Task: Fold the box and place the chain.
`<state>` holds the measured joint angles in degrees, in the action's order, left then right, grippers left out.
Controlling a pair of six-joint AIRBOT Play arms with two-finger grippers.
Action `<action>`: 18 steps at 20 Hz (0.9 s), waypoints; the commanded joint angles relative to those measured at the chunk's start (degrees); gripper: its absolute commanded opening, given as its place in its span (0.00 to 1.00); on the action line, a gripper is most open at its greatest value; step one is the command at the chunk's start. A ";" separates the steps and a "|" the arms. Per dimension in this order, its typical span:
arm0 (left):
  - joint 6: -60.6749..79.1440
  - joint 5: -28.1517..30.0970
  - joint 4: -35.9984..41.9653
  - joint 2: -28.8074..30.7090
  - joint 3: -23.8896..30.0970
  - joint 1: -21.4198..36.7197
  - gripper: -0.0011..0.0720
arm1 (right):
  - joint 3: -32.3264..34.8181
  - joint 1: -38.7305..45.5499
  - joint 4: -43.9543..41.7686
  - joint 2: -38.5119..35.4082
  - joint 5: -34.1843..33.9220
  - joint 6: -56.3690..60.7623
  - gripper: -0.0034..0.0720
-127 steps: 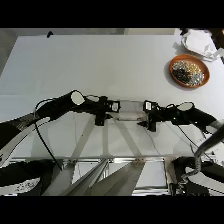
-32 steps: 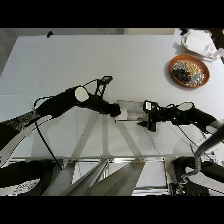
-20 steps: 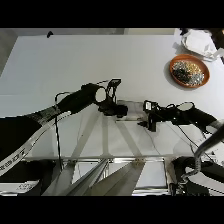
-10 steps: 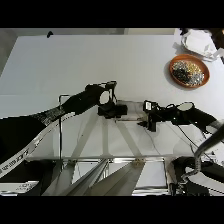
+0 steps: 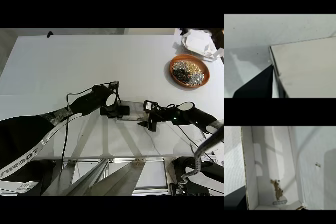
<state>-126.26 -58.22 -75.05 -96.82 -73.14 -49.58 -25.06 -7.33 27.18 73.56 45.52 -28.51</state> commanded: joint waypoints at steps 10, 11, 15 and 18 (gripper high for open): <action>-2.78 -7.04 -1.60 -4.07 -4.26 -1.22 0.02 | 0.00 -0.04 -0.02 0.00 -0.04 -0.04 0.59; -2.78 -7.63 -1.75 -4.09 -4.26 -1.22 0.02 | 0.00 -0.04 -0.02 0.00 -0.04 -0.04 0.59; -2.80 -7.76 -1.57 -4.09 -4.26 -1.25 0.13 | 0.00 -0.04 -0.04 0.00 -0.04 -0.04 0.59; -2.78 -6.95 -1.29 -4.09 -4.24 -1.57 0.30 | 0.00 -0.04 -0.04 0.00 -0.04 -0.04 0.59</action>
<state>-128.79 -64.73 -76.18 -100.86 -77.43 -50.96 -25.08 -7.33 27.20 73.56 45.47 -28.73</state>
